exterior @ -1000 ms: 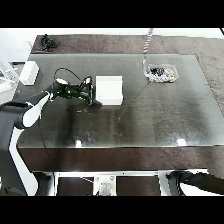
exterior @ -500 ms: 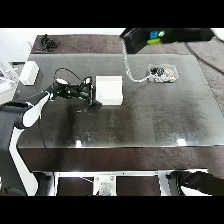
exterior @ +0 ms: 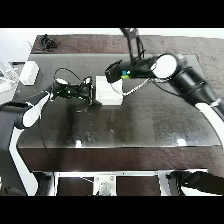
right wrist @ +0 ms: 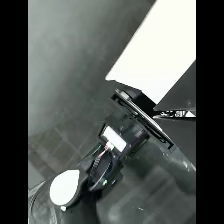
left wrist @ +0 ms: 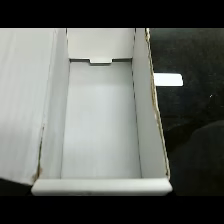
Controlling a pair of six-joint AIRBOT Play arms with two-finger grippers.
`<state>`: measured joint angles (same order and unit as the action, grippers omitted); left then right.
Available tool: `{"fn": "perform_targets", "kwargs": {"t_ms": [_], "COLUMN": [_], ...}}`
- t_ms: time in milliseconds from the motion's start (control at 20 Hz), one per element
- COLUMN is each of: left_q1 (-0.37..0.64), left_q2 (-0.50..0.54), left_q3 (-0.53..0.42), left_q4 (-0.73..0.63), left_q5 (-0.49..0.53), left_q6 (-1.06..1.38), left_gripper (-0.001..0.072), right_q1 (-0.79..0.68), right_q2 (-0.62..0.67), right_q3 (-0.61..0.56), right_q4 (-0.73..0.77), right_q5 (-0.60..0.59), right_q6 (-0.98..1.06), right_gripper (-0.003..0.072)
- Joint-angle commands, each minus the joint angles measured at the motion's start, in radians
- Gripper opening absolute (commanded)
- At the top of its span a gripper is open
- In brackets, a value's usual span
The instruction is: Fold the box and place the chain.
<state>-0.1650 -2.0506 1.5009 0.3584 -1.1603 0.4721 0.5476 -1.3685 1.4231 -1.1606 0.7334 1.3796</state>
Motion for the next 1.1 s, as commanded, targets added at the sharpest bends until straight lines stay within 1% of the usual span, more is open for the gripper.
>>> {"fn": "perform_targets", "kwargs": {"t_ms": [0, 150, 300, 350, 400, 450, 500, 550, 650, 850, 1000, 1050], "left_q1": [0.0, 0.0, 0.0, 0.0, 0.0, 0.0, 0.0, 0.0, 0.0, 0.0, 0.0, 0.0], "left_q2": [0.0, 0.0, 0.0, 0.0, 0.0, 0.0, 0.0, 0.0, 0.0, 0.0, 0.0, 0.0], "left_q3": [0.0, 0.0, 0.0, 0.0, 0.0, 0.0, 0.0, 0.0, 0.0, 0.0, 0.0, 0.0], "left_q4": [0.0, 0.0, 0.0, 0.0, 0.0, 0.0, 0.0, 0.0, 0.0, 0.0, 0.0, 0.0], "left_q5": [0.0, 0.0, 0.0, 0.0, 0.0, 0.0, 0.0, 0.0, 0.0, 0.0, 0.0, 0.0], "left_q6": [0.0, 0.0, 0.0, 0.0, 0.0, 0.0, 0.0, 0.0, 0.0, 0.0, 0.0, 0.0], "left_gripper": [0.0308, 0.0308, 0.0308, 0.0308, 0.0309, 0.0309, 0.0308, 0.0308, 0.0309, 0.0309, 0.0309, 0.0309], "right_q1": [0.002, 0.002, -0.001, -0.001, -0.003, -0.007, -0.017, -0.038, -0.1, -0.257, -0.385, -0.418], "right_q2": [-0.091, -0.166, -0.19, -0.193, -0.193, -0.193, -0.193, -0.193, -0.192, -0.192, -0.195, -0.203], "right_q3": [-0.062, -0.063, -0.063, -0.063, -0.063, -0.062, -0.062, -0.062, -0.063, -0.093, -0.173, -0.192], "right_q4": [0.085, 0.087, 0.057, 0.027, -0.005, -0.042, -0.072, -0.098, -0.113, -0.112, -0.085, -0.049], "right_q5": [-0.106, -0.108, -0.098, -0.098, -0.098, -0.098, -0.097, -0.098, -0.097, -0.114, -0.221, -0.266], "right_q6": [-0.005, -0.004, -0.004, -0.004, -0.004, -0.004, 0.001, 0.02, 0.086, 0.159, 0.284, 0.305], "right_gripper": [0.0008, 0.0009, 0.001, 0.0028, 0.0163, 0.0337, 0.0397, 0.04, 0.0502, 0.0502, 0.0507, 0.0528]}}
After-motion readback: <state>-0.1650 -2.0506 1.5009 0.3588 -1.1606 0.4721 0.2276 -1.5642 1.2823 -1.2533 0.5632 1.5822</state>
